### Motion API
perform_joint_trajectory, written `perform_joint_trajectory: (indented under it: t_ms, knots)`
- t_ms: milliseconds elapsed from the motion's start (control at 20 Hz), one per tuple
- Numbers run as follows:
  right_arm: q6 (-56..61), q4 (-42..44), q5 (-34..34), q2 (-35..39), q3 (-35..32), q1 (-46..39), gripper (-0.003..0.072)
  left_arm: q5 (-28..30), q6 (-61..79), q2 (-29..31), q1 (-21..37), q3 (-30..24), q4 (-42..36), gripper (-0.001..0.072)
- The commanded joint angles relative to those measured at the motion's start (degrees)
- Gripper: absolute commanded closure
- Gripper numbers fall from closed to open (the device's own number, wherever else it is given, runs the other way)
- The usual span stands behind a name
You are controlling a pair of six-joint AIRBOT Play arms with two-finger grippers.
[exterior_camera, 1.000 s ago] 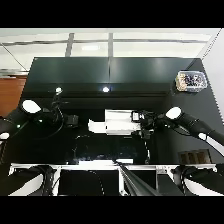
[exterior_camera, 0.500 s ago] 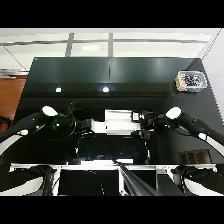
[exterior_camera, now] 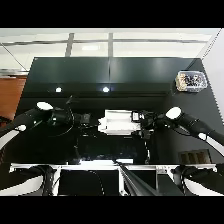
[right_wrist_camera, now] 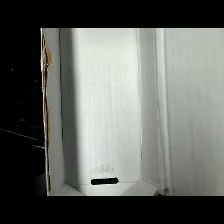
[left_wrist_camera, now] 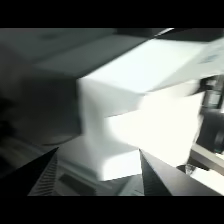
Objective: Fold the box and place the chain.
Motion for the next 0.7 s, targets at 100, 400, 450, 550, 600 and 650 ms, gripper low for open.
perform_joint_trajectory:
  t_ms: [100,400,450,550,600,650]
  knots:
    - [0.2,0.0,0.0,0.0,0.0,0.0,0.0219,-2.6,1.4,0.3,-3.1,2.7,-1.0,0.0135]
    - [0.2,0.0,0.0,0.0,0.0,0.0,0.0219,-0.9,1.2,0.3,-8.3,5.6,-1.0,0.0214]
    - [0.2,0.0,0.0,0.0,0.0,0.0,0.0219,-0.7,0.9,0.3,-8.5,6.0,-1.0,0.0213]
    - [0.2,0.0,0.0,0.0,0.0,0.0,0.0219,0.3,-1.2,0.3,-8.5,6.7,-0.7,0.0213]
    - [0.2,0.0,0.0,0.0,0.0,0.0,0.0219,0.9,-2.5,0.3,-8.5,7.0,-0.3,0.0213]
    - [0.2,0.0,0.0,0.0,0.0,0.0,0.0218,1.0,-2.9,0.3,-8.7,7.3,0.0,0.0213]
